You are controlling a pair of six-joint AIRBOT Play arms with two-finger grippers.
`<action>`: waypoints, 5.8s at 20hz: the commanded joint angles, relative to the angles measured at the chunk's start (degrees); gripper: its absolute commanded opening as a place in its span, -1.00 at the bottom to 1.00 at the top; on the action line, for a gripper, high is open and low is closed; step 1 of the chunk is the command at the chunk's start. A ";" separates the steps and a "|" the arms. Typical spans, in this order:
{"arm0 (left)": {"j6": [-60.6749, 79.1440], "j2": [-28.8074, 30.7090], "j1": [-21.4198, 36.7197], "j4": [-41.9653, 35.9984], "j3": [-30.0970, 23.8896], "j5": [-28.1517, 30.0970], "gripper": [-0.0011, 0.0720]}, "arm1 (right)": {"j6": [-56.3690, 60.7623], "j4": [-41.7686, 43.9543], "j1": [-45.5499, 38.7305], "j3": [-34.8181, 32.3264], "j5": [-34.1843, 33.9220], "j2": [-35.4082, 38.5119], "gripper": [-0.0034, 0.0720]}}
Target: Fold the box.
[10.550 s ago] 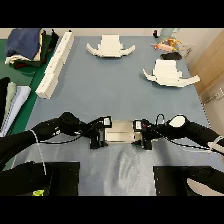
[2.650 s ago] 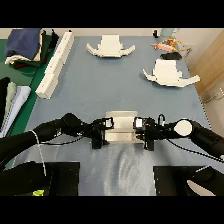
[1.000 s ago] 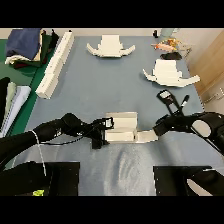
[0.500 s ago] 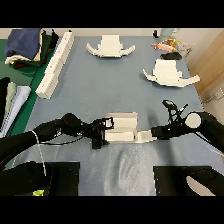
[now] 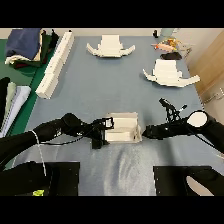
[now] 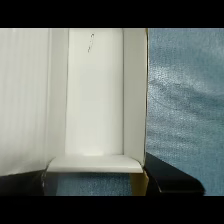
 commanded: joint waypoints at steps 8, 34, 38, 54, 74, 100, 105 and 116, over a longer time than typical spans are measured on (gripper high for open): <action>0.02 -0.02 -0.02 0.00 0.07 0.02 0.05 | -5.92 10.67 0.11 0.02 1.79 -1.79 -0.09; 0.02 -0.02 -0.02 0.00 0.07 0.02 0.05 | 58.77 -41.92 35.10 26.82 8.11 -29.03 -0.16; 0.02 -0.02 -0.02 0.00 0.07 0.02 0.05 | 60.04 -41.94 35.12 26.82 8.44 -29.03 -0.55; 0.02 -0.02 -0.02 0.00 0.04 0.02 0.05 | 58.51 -39.71 35.10 26.82 10.64 -28.89 0.26; 0.02 -0.02 -0.02 0.00 0.07 0.00 0.05 | 55.95 -42.40 34.56 35.01 19.02 -22.77 0.63; 0.02 -0.02 -0.02 0.00 0.07 0.02 0.05 | -20.17 21.73 -4.87 35.71 33.07 -45.35 -0.89; 0.02 -0.02 -0.02 0.00 0.07 0.02 0.05 | -24.72 14.38 2.58 34.75 31.91 -41.38 -0.90; 0.02 -0.02 -0.02 0.00 0.07 0.02 0.05 | -42.07 10.84 15.10 17.81 4.46 -21.11 -0.90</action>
